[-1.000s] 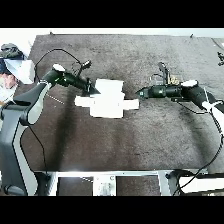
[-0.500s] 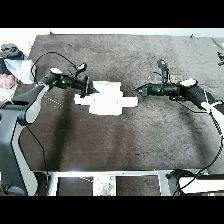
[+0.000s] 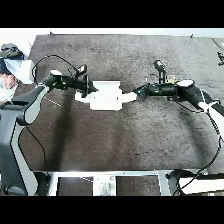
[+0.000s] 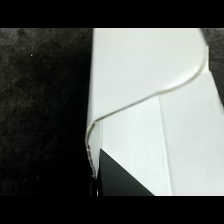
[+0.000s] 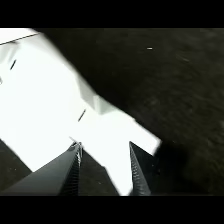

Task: Fold the box and place the chain.

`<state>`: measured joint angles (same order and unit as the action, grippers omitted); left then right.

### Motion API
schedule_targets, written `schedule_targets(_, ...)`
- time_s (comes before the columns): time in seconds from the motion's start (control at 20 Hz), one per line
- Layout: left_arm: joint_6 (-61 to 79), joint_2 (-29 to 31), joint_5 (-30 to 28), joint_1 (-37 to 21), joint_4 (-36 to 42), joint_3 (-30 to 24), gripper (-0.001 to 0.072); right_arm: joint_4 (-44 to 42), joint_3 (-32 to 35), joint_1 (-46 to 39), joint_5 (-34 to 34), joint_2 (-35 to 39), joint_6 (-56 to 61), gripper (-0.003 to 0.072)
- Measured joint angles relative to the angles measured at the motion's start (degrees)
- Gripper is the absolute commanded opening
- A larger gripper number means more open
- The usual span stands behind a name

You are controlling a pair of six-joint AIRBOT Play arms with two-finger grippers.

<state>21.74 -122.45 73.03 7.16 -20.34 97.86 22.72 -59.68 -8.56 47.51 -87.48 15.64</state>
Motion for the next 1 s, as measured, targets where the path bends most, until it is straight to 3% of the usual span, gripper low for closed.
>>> schedule_targets(0.1, 0.35, 0.02, -0.76, 0.0, 0.13, -0.33, 0.0006, 0.0, 0.0, 1.36, -0.98, 0.0, -2.47, 0.0358)
schedule_targets(0.15, 0.46, 0.02, -1.07, 0.0, 0.13, -0.48, 0.0006, 0.0, 0.0, 2.03, -1.55, 0.0, -3.78, 0.04)
schedule_targets(0.2, 0.57, 0.02, -1.2, 0.0, 0.11, -0.63, 0.0006, 0.0, 0.0, 2.73, -1.75, -0.02, -5.44, 0.05)
schedule_targets(0.45, 0.96, 0.0, -1.57, -0.02, 0.17, -1.42, 0.0009, 0.57, 0.0, 5.51, -1.49, -0.24, -13.79, 0.0503)
schedule_targets(0.55, 1.09, 0.0, -1.62, -0.02, 0.17, -1.55, 0.0011, 1.9, 0.0, 6.34, -0.33, -0.83, -16.83, 0.0598)
schedule_targets(1.0, 1.11, 0.0, -1.64, -0.02, 0.07, -1.66, 0.0012, 4.92, -0.02, 10.91, 2.54, -3.19, -33.31, 0.0598)
